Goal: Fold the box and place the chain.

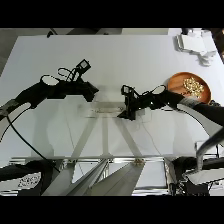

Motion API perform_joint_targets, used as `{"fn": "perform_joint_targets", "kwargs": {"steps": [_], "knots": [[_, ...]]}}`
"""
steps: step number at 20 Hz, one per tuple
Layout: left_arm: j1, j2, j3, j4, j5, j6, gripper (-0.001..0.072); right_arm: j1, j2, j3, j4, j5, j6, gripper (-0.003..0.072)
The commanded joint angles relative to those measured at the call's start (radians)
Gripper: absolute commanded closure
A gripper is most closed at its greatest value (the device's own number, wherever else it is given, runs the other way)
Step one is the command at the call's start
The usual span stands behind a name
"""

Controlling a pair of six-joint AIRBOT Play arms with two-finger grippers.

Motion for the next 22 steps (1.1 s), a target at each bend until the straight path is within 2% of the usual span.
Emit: {"fn": "perform_joint_targets", "kwargs": {"steps": [1, 3, 5, 8, 9, 10, 11, 13, 15, 16, 22], "knots": [[0.007, -0.022, 0.000, 0.036, -0.011, -0.003, 0.0700, 0.000, 0.000, 0.000, 0.000, 0.000, 0.000, 0.0120], [0.017, 0.019, 0.000, 0.079, -0.035, -0.002, 0.0699, 0.001, 0.000, 0.000, 0.000, 0.000, 0.000, 0.0120], [0.033, 0.085, 0.000, 0.179, -0.078, 0.002, 0.0699, 0.000, 0.000, 0.000, 0.000, 0.000, 0.000, 0.0120], [0.077, 0.173, 0.000, 0.357, -0.203, 0.077, 0.0689, 0.000, 0.000, 0.000, 0.000, 0.000, 0.000, 0.0120], [0.092, 0.183, -0.001, 0.402, -0.251, 0.115, 0.0634, 0.000, 0.000, 0.000, 0.000, 0.000, 0.000, 0.0120], [0.105, 0.181, -0.001, 0.432, -0.289, 0.145, 0.0513, 0.000, 0.000, 0.000, 0.000, 0.000, 0.000, 0.0120], [0.116, 0.172, -0.001, 0.435, -0.308, 0.172, 0.0443, 0.000, 0.000, 0.000, 0.000, 0.000, 0.000, 0.0120], [0.123, 0.136, -0.003, 0.395, -0.311, 0.187, 0.0401, 0.000, 0.000, 0.000, 0.000, 0.000, 0.000, 0.0120], [0.117, 0.085, -0.003, 0.362, -0.312, 0.293, 0.0049, 0.001, 0.000, 0.000, 0.000, 0.000, 0.000, 0.0120], [0.114, 0.057, -0.003, 0.341, -0.318, 0.352, 0.0017, 0.000, 0.000, 0.000, 0.000, 0.000, 0.000, 0.0120], [0.065, -0.030, -0.003, 0.250, -0.443, 0.552, 0.0020, 0.000, 0.000, 0.000, 0.000, 0.000, 0.000, 0.0120]]}}
